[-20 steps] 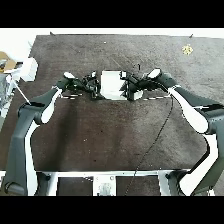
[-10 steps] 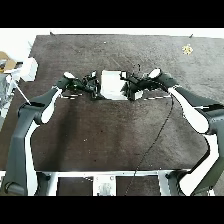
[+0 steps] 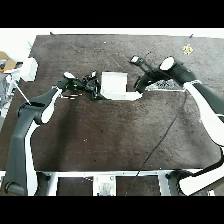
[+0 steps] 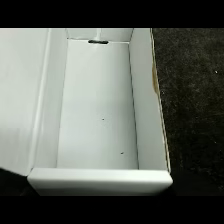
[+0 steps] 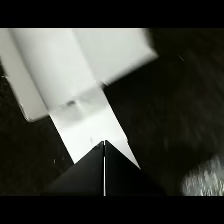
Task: Fold the box and place the chain.
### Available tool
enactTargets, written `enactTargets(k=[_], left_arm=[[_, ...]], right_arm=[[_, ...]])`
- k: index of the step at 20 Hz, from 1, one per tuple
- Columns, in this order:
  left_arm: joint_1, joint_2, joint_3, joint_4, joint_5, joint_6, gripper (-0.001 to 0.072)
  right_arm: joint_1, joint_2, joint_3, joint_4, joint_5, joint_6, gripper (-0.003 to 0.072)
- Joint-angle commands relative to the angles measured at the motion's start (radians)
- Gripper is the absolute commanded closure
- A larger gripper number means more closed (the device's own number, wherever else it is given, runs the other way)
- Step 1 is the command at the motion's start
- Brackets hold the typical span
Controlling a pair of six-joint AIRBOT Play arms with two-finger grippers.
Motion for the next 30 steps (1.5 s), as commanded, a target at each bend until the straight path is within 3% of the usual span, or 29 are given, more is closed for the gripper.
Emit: enactTargets(k=[1, 4, 8, 10, 15, 19, 20, 21, 22, 28, 29, 30], left_arm=[[0.001, 0.000, 0.000, 0.000, 0.000, 0.000, 0.0506], [0.001, 0.001, 0.000, 0.000, 0.000, 0.000, 0.0506], [0.001, 0.001, 0.000, -0.001, 0.000, 0.000, 0.0506], [0.001, 0.001, 0.000, -0.001, 0.000, 0.000, 0.0506], [0.001, 0.001, 0.000, -0.001, 0.000, 0.000, 0.0506], [0.001, 0.001, 0.000, -0.001, 0.000, 0.000, 0.0506], [0.001, 0.001, 0.000, -0.001, 0.000, 0.000, 0.0506], [0.001, 0.001, 0.000, -0.001, 0.000, 0.000, 0.0506], [0.001, 0.001, 0.000, -0.001, 0.000, 0.000, 0.0506], [0.001, 0.001, 0.000, -0.001, 0.000, 0.000, 0.0506], [0.001, 0.001, 0.000, -0.001, 0.000, 0.000, 0.0506], [0.001, 0.001, 0.000, -0.001, 0.000, 0.000, 0.0506]], right_arm=[[-0.088, 0.074, 0.001, -0.079, 0.102, 0.402, 0.0679], [-0.193, 0.074, -0.014, -0.021, 0.132, 0.528, 0.0679], [-0.279, 0.074, -0.139, 0.144, 0.061, 0.527, 0.0678], [-0.284, 0.067, -0.223, 0.191, -0.047, 0.519, 0.0678], [-0.243, -0.042, -0.263, 0.407, -0.081, 0.386, 0.0678], [-0.212, -0.110, -0.263, 0.539, -0.071, 0.315, 0.0632], [-0.208, -0.112, -0.263, 0.562, -0.069, 0.300, 0.0517], [-0.206, -0.112, -0.263, 0.594, -0.058, 0.272, 0.0220], [-0.206, -0.112, -0.263, 0.645, -0.039, 0.235, 0.0121], [-0.194, -0.108, -0.251, 0.734, -0.001, 0.208, 0.0138], [-0.182, -0.108, -0.251, 0.734, 0.005, 0.208, 0.0238], [-0.172, -0.108, -0.247, 0.734, 0.005, 0.208, 0.0251]])
